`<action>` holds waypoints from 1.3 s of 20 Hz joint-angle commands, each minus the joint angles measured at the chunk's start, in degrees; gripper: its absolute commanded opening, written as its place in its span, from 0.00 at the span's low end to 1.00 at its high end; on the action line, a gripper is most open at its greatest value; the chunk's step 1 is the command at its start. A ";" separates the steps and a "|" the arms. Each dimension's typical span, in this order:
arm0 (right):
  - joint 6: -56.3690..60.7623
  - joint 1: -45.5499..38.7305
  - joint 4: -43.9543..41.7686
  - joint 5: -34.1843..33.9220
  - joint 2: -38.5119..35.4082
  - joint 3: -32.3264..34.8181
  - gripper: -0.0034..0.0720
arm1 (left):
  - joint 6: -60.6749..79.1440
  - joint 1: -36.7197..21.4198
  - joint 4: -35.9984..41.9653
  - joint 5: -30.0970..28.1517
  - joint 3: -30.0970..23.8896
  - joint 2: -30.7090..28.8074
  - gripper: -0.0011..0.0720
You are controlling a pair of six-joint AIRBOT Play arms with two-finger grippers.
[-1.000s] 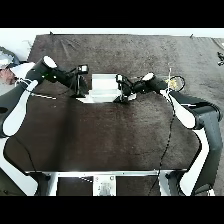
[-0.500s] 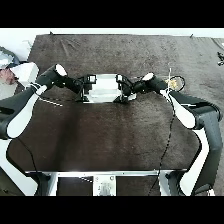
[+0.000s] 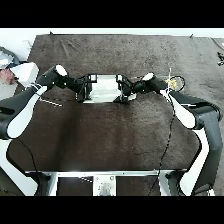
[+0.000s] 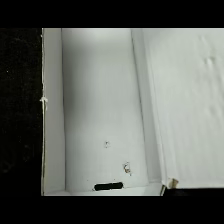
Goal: Fold the box and place the chain.
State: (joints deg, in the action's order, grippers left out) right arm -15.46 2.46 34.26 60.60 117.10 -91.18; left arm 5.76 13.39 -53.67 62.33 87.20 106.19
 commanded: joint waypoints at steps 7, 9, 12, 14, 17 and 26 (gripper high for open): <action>0.02 -0.02 0.00 0.00 0.00 0.00 0.76 | -2.73 0.02 0.07 0.28 -0.02 0.00 0.25; 0.02 -0.02 0.00 0.00 0.00 0.00 0.76 | -2.73 0.04 0.11 0.31 -0.02 0.02 0.25; 0.02 -0.02 -0.02 0.00 0.00 0.00 0.76 | -2.73 0.04 0.42 0.31 -0.02 0.02 0.25; 0.02 -0.02 0.00 0.00 0.00 0.00 0.76 | -2.71 0.02 1.51 0.09 -0.02 0.02 0.07; 0.02 -0.02 0.00 0.00 0.00 0.00 0.76 | -2.71 0.02 3.58 0.35 -0.02 0.09 0.07; 0.02 -0.02 -0.02 0.00 0.00 0.00 0.76 | -0.70 0.02 7.50 0.04 -1.66 1.03 0.08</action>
